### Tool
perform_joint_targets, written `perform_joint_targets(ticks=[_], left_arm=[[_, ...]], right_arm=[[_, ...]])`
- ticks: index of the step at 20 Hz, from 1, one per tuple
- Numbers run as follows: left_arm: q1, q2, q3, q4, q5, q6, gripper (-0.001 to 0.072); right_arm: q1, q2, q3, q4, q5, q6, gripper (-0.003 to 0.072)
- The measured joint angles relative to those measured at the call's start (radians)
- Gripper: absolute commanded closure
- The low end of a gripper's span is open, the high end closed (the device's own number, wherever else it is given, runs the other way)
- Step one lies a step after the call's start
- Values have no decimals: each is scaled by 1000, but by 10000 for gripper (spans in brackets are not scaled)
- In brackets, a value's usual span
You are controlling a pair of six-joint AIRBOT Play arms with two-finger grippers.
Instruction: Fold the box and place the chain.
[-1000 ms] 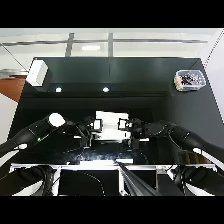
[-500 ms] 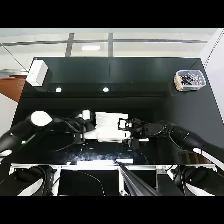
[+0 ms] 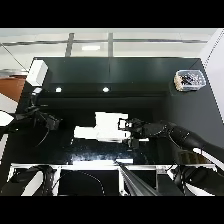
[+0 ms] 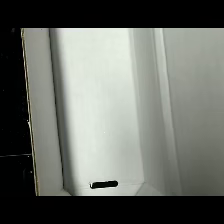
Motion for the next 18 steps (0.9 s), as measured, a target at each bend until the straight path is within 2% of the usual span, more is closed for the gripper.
perform_joint_targets(ticks=[3, 6, 11, 14, 15, 17, 18], left_arm=[[56, -66, -51, -43, -7, -158, 678], [68, -182, -82, -126, -37, -222, 678], [26, -361, -97, -274, -69, -143, 679], [-27, -417, -98, -359, -70, -62, 675], [-42, -427, -97, -377, -69, -41, 618], [-60, -439, -91, -407, -81, -14, 203], [-65, -442, -86, -427, -105, -7, 124]], right_arm=[[0, 0, 0, 0, 0, 0, 297], [0, 0, 0, 0, 0, 0, 297], [0, 0, 0, 0, 0, 0, 297], [0, 0, 0, 0, 0, 0, 297], [0, 0, 0, 0, 0, 0, 297], [0, 0, 0, 0, 0, 0, 297], [0, 0, 0, 0, 0, 0, 297]])
